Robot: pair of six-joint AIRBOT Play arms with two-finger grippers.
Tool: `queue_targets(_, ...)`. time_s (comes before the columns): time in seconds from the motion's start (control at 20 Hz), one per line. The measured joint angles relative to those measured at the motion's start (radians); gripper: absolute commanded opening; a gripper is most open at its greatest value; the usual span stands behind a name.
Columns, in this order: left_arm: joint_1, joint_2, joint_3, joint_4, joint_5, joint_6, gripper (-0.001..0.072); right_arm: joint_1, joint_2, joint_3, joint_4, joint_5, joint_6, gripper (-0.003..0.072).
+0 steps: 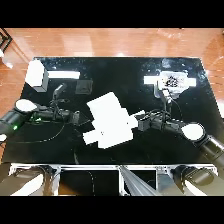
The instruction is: Fold the box and place the chain.
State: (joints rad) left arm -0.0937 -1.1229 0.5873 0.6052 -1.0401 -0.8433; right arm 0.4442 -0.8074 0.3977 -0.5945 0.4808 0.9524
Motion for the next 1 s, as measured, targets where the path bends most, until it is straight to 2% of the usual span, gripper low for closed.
queue_targets(0.2, -0.012, -0.129, 0.002, -0.185, -0.013, 0.256, 0.0631, 0.015, 0.000, -0.002, -0.001, -0.008, 0.020, 0.0023)
queue_targets(0.45, -0.035, -0.253, 0.003, -0.328, -0.076, 0.521, 0.0630, 0.020, 0.000, -0.003, -0.001, -0.010, 0.036, 0.0023)
queue_targets(0.65, -0.040, -0.294, 0.003, -0.336, -0.153, 0.637, 0.0626, 0.021, 0.000, -0.003, -0.001, -0.011, 0.043, 0.0023)
queue_targets(0.85, -0.042, -0.308, 0.003, -0.325, -0.183, 0.698, 0.0623, 0.021, 0.000, -0.003, -0.002, 0.004, 0.046, 0.0023)
queue_targets(0.95, -0.043, -0.311, 0.003, -0.325, -0.193, 0.725, 0.0554, 0.021, 0.000, -0.003, -0.004, 0.018, 0.051, 0.0023)
queue_targets(1.0, -0.043, -0.311, 0.003, -0.325, -0.190, 0.734, 0.0554, 0.021, 0.000, -0.003, -0.004, 0.021, 0.055, 0.0023)
